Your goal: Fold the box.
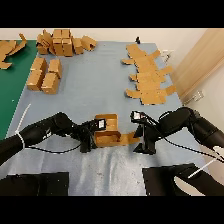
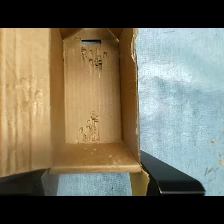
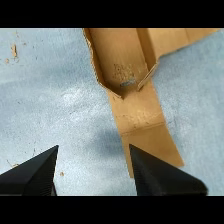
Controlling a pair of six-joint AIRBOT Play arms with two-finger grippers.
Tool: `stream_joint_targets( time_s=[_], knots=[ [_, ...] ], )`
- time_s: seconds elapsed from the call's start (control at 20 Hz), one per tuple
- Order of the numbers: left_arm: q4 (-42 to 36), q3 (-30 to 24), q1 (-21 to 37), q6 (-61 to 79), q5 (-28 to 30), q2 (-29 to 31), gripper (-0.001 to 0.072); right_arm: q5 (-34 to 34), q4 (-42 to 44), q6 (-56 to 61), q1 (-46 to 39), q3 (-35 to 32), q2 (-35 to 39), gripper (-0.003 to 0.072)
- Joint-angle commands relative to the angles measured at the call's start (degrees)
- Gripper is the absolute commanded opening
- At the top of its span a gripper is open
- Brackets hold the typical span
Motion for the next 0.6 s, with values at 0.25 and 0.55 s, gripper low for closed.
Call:
stream_joint_targets(
  time_s=[0.25, 0.55],
  knots=[
    [0.2, 0.0, 0.0, 0.0, 0.9, -1.0, 0.0513, 0.0, 0.7, 0.0, 0.0, 0.0, 0.0, 0.072],
    [0.1, 0.0, 0.0, 0.0, 0.9, -1.0, 0.0513, -0.4, 0.7, 4.7, 0.0, 0.0, 0.0, 0.072]
  ],
)
